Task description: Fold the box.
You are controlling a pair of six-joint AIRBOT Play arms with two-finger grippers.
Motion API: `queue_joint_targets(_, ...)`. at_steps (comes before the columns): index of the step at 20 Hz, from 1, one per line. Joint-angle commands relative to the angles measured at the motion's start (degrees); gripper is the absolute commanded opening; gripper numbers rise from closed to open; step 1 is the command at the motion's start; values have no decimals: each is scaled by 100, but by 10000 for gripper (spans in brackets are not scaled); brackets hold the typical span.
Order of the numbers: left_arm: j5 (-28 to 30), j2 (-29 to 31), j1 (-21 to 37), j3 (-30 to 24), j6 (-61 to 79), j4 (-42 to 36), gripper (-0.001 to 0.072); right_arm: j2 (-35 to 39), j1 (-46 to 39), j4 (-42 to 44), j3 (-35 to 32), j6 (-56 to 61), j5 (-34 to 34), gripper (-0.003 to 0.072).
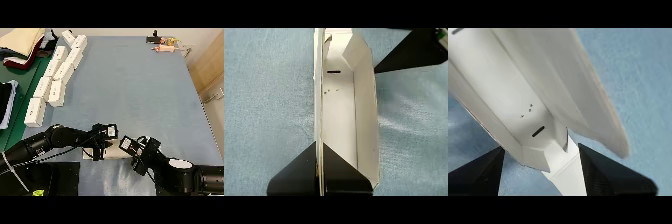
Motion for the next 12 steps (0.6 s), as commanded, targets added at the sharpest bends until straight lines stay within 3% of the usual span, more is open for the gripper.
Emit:
queue_joint_targets(1, -2, 2, 4, 0, 2, 0, 16, 31, -369, 273, -66, -723, 356, 720)
queue_joint_targets(6, -2, 2, 4, 0, 0, 0, 15, 219, -1851, 2100, -129, -3622, 1093, 720)
queue_joint_targets(9, -2, 2, 4, 0, 2, -2, 16, 197, -2929, 4011, -173, -6227, 1237, 720)
queue_joint_targets(12, -2, 2, 4, 0, 2, 0, 15, 197, -3836, 5372, -378, -7923, 1248, 720)
